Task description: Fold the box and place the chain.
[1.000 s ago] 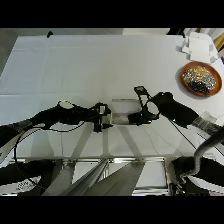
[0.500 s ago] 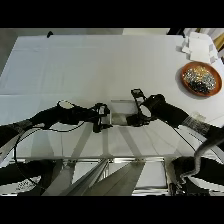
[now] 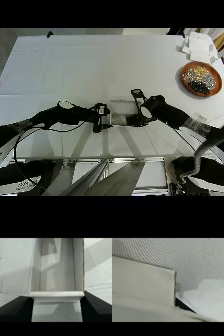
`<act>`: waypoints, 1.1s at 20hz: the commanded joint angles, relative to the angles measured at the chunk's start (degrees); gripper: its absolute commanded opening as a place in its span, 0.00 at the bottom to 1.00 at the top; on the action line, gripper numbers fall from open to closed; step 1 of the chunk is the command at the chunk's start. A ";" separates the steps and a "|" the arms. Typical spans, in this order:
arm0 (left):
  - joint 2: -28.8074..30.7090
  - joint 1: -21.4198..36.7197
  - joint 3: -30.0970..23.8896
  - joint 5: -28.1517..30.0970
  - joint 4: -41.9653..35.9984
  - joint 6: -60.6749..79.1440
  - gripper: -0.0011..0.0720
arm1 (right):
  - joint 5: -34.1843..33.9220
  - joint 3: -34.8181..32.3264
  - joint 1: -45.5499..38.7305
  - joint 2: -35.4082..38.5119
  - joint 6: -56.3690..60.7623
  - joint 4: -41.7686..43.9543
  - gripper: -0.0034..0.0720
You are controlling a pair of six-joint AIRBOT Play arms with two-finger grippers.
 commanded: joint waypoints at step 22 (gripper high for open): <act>0.00 0.00 0.02 -0.02 -0.02 -0.39 0.11 | -0.68 0.11 -1.88 5.79 0.37 -2.62 0.43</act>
